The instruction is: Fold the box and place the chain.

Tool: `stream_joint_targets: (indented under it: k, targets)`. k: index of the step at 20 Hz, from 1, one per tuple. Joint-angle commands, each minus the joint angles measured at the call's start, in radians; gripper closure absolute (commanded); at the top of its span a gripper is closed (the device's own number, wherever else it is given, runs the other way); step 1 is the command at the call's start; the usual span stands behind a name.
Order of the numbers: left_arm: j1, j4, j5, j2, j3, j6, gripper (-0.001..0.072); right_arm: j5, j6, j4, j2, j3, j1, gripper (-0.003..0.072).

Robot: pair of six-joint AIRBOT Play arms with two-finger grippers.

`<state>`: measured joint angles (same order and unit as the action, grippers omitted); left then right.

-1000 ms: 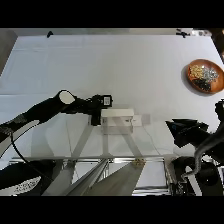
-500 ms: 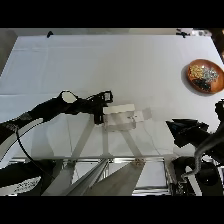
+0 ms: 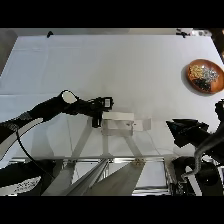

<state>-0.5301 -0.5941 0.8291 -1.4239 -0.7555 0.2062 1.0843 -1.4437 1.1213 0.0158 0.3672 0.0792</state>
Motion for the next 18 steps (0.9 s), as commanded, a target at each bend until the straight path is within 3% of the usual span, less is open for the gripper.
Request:
stream_joint_targets:
  k: [1,18]
  targets:
    - [0.001,-0.027,-0.004,-0.001,-0.001,0.002,0.0702,0.0,0.0,0.0,-0.001,0.0,0.0,0.0348]
    - [0.002,-0.02,-0.069,0.0,-0.001,-0.175,0.0702,0.0,0.001,0.007,-0.001,0.0,0.001,0.0348]
